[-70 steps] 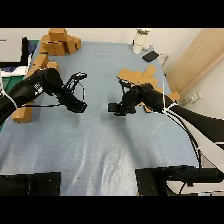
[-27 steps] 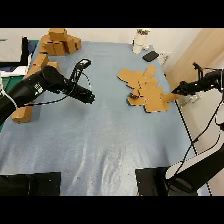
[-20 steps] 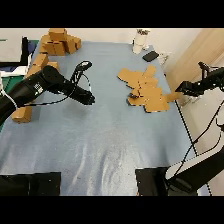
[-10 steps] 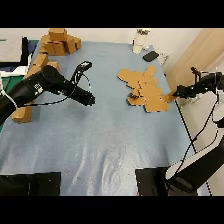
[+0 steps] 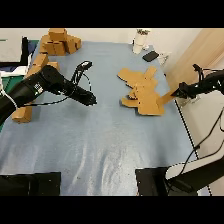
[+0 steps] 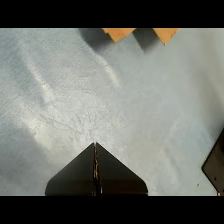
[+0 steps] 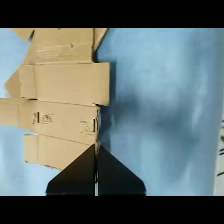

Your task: Fold the box.

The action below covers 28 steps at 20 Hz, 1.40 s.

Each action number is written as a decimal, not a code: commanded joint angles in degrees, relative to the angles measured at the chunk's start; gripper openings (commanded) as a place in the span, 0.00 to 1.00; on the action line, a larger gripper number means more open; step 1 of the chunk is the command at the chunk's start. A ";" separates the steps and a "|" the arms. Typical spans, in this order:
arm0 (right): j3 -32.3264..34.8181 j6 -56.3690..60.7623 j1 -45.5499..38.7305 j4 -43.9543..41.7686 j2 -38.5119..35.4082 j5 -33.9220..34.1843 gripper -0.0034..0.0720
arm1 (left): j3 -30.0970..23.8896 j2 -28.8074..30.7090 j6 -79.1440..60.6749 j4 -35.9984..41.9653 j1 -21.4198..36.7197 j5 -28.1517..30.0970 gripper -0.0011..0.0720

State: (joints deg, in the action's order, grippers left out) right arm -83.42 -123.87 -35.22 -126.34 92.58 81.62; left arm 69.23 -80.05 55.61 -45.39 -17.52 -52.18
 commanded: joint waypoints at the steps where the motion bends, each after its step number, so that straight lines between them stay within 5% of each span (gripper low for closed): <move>1: 13.60 3.89 0.02 0.87 -10.88 -1.92 0.05 | -0.02 0.04 -0.04 0.44 0.00 -2.08 0.03; 8: 42.10 7.67 3.98 3.61 -31.69 -6.93 0.05 | -0.02 0.04 -0.07 0.42 0.09 -6.97 0.03; 12: 51.34 9.64 7.80 4.20 -38.49 -10.12 0.06 | -0.02 0.04 -0.20 0.39 0.09 -6.97 0.03; 13: 52.00 9.66 7.87 4.22 -39.04 -11.32 0.20 | -0.02 0.04 -0.28 0.39 0.09 -6.97 0.03; 14: 52.00 9.99 7.85 4.94 -39.04 -12.72 0.46 | -0.02 0.04 -0.28 0.39 0.09 -6.97 0.03; 22: 47.58 16.55 7.82 24.74 -39.04 -18.60 0.50 | -0.02 0.04 -0.28 0.28 0.09 -8.33 0.03; 25: 43.39 20.33 7.69 30.62 -39.08 -18.67 0.71 | -0.02 0.04 -0.28 0.28 0.09 -8.44 0.03; 28: 39.41 21.35 7.43 35.95 -38.56 -21.05 0.71 | -0.02 0.04 -0.26 0.31 0.09 -8.50 0.03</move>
State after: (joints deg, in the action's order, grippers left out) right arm -40.62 -104.73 -27.51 -97.06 53.69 62.63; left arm 69.23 -80.05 55.33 -45.12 -17.43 -60.58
